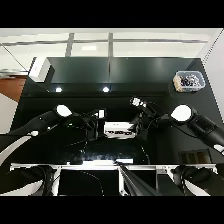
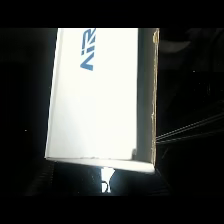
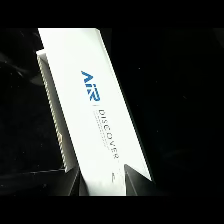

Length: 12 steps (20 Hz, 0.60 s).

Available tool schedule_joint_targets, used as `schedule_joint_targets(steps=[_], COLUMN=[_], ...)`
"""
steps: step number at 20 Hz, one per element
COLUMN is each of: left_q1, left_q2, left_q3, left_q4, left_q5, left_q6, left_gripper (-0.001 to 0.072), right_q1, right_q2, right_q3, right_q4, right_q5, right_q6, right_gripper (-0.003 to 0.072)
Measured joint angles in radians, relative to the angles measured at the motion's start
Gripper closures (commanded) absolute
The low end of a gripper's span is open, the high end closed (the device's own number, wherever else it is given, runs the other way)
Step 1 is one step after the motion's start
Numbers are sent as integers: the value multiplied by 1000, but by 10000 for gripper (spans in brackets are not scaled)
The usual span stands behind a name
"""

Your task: Fold the box and place the chain.

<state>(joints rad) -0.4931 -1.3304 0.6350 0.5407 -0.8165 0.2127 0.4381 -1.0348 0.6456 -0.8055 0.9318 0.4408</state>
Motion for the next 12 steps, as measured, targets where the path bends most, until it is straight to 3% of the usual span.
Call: schedule_joint_targets(steps=[12], left_q1=[0], left_q2=[0], left_q3=[0], left_q4=[0], left_q5=[0], left_q6=[1], left_gripper=[229], right_q1=[2], right_q2=[-5], right_q3=[-1], right_q4=[0], right_q5=[6], right_q6=[0], right_gripper=[377])
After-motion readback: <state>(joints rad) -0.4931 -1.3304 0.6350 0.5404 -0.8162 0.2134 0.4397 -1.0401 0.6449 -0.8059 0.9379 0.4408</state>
